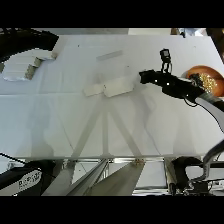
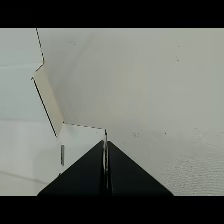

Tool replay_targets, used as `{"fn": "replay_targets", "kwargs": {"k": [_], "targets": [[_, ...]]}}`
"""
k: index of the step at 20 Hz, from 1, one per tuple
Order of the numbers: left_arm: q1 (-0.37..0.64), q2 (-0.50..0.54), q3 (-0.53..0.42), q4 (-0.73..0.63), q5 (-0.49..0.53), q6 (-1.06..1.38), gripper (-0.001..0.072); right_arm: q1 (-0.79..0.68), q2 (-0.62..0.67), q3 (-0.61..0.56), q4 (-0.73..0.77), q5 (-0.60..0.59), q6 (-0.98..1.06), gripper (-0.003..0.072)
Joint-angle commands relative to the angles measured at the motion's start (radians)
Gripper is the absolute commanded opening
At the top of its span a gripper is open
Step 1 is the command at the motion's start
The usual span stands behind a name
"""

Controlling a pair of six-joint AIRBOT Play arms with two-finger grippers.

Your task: Fold the box and place the chain.

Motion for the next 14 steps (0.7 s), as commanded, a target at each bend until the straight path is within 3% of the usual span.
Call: {"fn": "replay_targets", "kwargs": {"k": [1,6,14], "targets": [[0.000,0.000,0.000,0.000,0.000,0.000,0.0699,0.009,-0.054,0.000,0.136,-0.012,-0.086,0.0010],[-0.001,0.000,0.000,0.000,0.000,0.000,0.0699,0.009,-0.055,0.000,0.143,-0.095,-0.080,0.0010],[-0.001,0.000,0.000,0.000,0.000,0.000,0.0699,0.008,-0.053,-0.037,0.135,-0.080,-0.002,0.0011]]}}
